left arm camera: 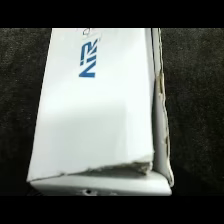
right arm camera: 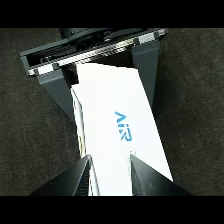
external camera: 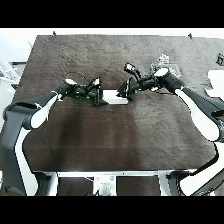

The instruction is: Fold the box and place the chain.

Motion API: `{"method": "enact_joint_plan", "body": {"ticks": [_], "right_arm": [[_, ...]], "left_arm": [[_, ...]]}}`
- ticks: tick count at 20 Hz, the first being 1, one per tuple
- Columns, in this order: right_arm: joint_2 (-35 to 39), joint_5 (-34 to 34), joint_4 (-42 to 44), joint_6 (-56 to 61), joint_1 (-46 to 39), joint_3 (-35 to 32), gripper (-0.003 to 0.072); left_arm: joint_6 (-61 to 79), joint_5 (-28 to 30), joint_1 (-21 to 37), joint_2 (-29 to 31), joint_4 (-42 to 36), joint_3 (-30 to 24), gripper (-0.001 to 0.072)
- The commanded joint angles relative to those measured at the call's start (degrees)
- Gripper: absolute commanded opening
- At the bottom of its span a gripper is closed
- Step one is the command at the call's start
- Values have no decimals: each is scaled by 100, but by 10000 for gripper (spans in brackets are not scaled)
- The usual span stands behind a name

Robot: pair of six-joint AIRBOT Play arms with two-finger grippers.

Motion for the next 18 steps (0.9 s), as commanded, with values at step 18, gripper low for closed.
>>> {"method": "enact_joint_plan", "body": {"ticks": [18], "right_arm": [[2, 131, 1620, -474, -293, -319, 256]], "left_arm": [[0, -2, 2, -2, 2, -2, 537]]}}
